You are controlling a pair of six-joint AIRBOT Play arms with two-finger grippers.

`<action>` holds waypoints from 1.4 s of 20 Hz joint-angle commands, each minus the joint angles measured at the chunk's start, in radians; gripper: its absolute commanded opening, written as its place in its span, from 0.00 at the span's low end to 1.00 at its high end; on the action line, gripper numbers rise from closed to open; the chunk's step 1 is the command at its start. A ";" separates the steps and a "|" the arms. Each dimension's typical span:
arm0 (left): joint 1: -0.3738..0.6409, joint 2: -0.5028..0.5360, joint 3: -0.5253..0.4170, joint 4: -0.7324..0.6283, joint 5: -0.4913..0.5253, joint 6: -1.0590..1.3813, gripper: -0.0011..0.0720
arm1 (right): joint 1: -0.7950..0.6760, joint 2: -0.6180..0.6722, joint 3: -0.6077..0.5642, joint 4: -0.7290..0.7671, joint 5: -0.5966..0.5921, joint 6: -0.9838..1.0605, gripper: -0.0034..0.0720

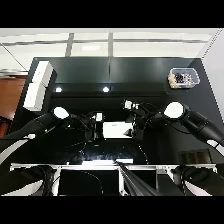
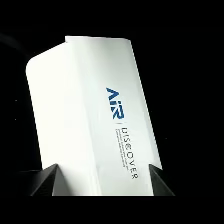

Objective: Fold the box and place the chain.

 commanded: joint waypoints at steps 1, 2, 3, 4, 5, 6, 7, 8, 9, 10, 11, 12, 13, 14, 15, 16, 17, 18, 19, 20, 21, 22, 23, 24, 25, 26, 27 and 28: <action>-0.001 -0.001 0.001 0.003 -0.001 0.000 0.50 | 0.003 0.003 0.013 -0.003 0.002 0.008 0.98; -0.001 -0.001 0.001 0.003 -0.001 0.000 0.50 | 0.007 0.003 0.012 -0.014 0.006 0.008 0.98; -0.001 -0.001 0.001 0.003 -0.001 0.000 0.50 | 0.018 0.003 0.012 -0.039 0.005 0.006 0.98; -0.001 -0.001 0.001 0.003 -0.001 0.000 0.50 | 0.033 0.002 0.012 -0.068 0.004 0.002 0.98; -0.001 -0.001 0.001 0.003 -0.001 0.000 0.50 | 0.054 0.002 0.012 -0.103 -0.010 0.000 0.98; -0.001 -0.001 0.001 0.003 -0.001 0.000 0.50 | 0.070 0.002 0.012 -0.139 -0.037 0.000 0.98; -0.001 -0.001 0.001 0.003 -0.001 0.000 0.50 | 0.080 0.002 0.012 -0.169 -0.064 0.000 0.98; -0.001 -0.001 0.001 0.003 -0.001 0.000 0.50 | 0.080 0.002 0.012 -0.181 -0.087 0.002 0.98; -0.001 -0.001 0.001 0.003 -0.001 0.000 0.50 | 0.080 0.002 0.012 -0.186 -0.106 0.002 0.98; -0.001 -0.001 0.001 0.003 -0.001 0.000 0.50 | 0.080 0.002 0.012 -0.190 -0.116 0.002 0.98; -0.001 -0.001 0.001 0.003 -0.001 0.000 0.50 | 0.080 0.002 0.012 -0.190 -0.117 0.003 0.98; -0.001 -0.001 0.001 0.003 -0.001 0.000 0.50 | 0.080 0.002 0.012 -0.190 -0.116 0.003 0.98; -0.001 -0.001 0.001 0.003 -0.001 0.000 0.50 | 0.080 0.002 0.013 -0.190 -0.117 0.004 0.97; -0.001 -0.001 0.001 0.003 -0.001 0.000 0.50 | 0.080 0.002 0.013 -0.190 -0.117 0.004 0.96; -0.001 -0.001 0.001 0.003 -0.001 0.000 0.50 | 0.080 0.002 0.015 -0.188 -0.117 0.005 0.97; -0.001 -0.001 0.001 0.003 -0.001 0.000 0.50 | 0.080 0.002 0.020 -0.188 -0.116 0.009 0.96; -0.001 -0.001 0.001 0.003 -0.001 0.000 0.50 | 0.080 0.002 0.028 -0.188 -0.115 0.015 0.96; -0.001 -0.001 0.001 0.003 -0.001 0.000 0.50 | 0.080 0.002 0.037 -0.188 -0.113 0.020 0.87; -0.001 -0.001 0.001 0.003 -0.001 0.000 0.50 | 0.080 0.002 0.048 -0.188 -0.108 0.024 0.72; -0.001 -0.001 0.001 0.003 -0.001 0.000 0.50 | 0.080 0.002 0.054 -0.188 -0.107 0.024 0.66; -0.001 -0.001 0.001 0.003 -0.001 0.000 0.50 | 0.080 0.002 0.056 -0.188 -0.106 0.024 0.66; -0.001 -0.001 0.001 0.003 -0.001 0.000 0.50 | 0.080 0.002 0.056 -0.187 -0.100 0.024 0.66; -0.001 -0.001 0.001 0.003 -0.002 0.000 0.50 | 0.080 0.002 0.055 -0.187 -0.095 0.030 0.66; -0.001 -0.001 0.001 0.003 -0.002 0.000 0.50 | 0.080 0.002 0.055 -0.187 -0.087 0.038 0.66; -0.001 -0.001 0.001 0.003 -0.002 0.000 0.50 | 0.080 0.002 0.055 -0.187 -0.072 0.042 0.66; -0.001 -0.001 0.001 0.003 -0.002 0.000 0.50 | 0.080 0.002 0.055 -0.187 -0.056 0.044 0.66; -0.001 -0.001 0.001 0.003 -0.002 0.000 0.50 | 0.080 0.001 0.055 -0.187 -0.042 0.064 0.66; -0.001 -0.001 0.001 0.003 -0.002 0.000 0.50 | 0.080 0.000 0.055 -0.187 -0.032 0.074 0.66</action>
